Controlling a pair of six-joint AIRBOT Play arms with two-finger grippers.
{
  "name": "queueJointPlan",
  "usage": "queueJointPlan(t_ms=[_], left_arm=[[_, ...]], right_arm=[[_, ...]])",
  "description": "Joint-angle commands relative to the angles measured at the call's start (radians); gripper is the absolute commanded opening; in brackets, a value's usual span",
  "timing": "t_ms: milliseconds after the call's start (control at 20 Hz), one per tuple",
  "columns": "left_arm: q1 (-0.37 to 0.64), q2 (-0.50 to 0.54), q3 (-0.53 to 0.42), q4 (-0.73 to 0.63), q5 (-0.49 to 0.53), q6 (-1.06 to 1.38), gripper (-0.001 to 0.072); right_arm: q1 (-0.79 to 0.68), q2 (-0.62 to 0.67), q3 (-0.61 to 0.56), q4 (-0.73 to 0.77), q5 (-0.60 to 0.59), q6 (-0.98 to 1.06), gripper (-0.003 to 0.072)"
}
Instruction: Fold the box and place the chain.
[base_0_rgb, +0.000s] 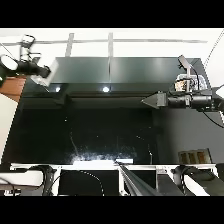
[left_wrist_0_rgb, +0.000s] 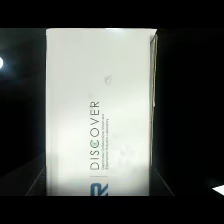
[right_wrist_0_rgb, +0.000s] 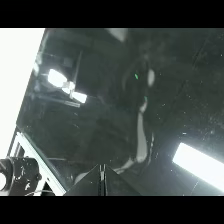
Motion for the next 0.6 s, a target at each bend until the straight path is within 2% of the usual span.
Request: queueJointPlan(t_ms=[0, 150, 400, 550], left_arm=[[0.153, -0.204, 0.277, 0.005, -0.097, -0.088, 0.0387], [0.182, -0.328, 0.402, 0.012, -0.100, -0.065, 0.0388], [0.174, -0.512, 0.584, 0.008, -0.163, -0.067, 0.0388], [0.171, -0.579, 0.639, -0.044, -0.228, -0.069, 0.0388]], right_arm=[[0.000, 0.001, 0.001, 0.006, -0.014, 0.037, 0.0043], [0.000, 0.001, 0.001, 0.007, -0.022, 0.037, 0.0043], [0.000, 0.001, 0.001, 0.021, -0.109, 0.063, 0.0043], [0.000, 0.001, 0.001, 0.019, -0.127, 0.062, 0.0044]])
